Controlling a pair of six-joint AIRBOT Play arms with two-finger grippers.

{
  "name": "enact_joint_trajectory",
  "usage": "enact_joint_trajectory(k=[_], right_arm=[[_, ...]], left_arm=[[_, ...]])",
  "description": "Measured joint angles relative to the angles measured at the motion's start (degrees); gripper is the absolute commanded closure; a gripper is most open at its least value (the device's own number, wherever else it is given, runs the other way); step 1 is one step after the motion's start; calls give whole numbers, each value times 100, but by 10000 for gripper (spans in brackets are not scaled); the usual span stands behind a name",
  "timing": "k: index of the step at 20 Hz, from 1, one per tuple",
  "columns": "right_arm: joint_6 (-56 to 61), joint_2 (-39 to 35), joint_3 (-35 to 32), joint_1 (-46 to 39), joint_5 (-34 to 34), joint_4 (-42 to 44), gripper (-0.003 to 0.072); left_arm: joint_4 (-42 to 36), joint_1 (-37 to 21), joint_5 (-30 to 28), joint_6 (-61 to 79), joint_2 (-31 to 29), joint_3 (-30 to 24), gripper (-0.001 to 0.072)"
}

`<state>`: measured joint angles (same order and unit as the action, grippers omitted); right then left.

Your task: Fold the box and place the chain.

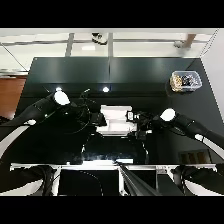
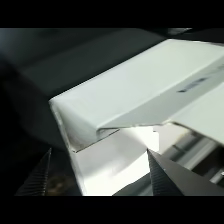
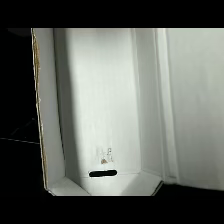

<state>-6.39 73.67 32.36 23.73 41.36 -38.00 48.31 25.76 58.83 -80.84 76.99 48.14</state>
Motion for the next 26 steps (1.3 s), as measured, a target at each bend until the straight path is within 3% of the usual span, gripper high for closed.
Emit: enact_joint_trajectory(k=[8, 10, 17, 26], right_arm=[[0, 0, 0, 0, -4, 0, 213], [0, 0, 0, 0, -2, 2, 213], [0, 0, 0, 0, -2, 2, 213], [0, 0, 0, 0, -2, 2, 213]], left_arm=[[813, 651, -96, -1091, -48, 376, 45], [903, 719, -125, -1344, -48, 417, 162], [1167, 909, -153, -1867, -48, 514, 200], [2282, 1460, -450, -3077, -9, 520, 222]])
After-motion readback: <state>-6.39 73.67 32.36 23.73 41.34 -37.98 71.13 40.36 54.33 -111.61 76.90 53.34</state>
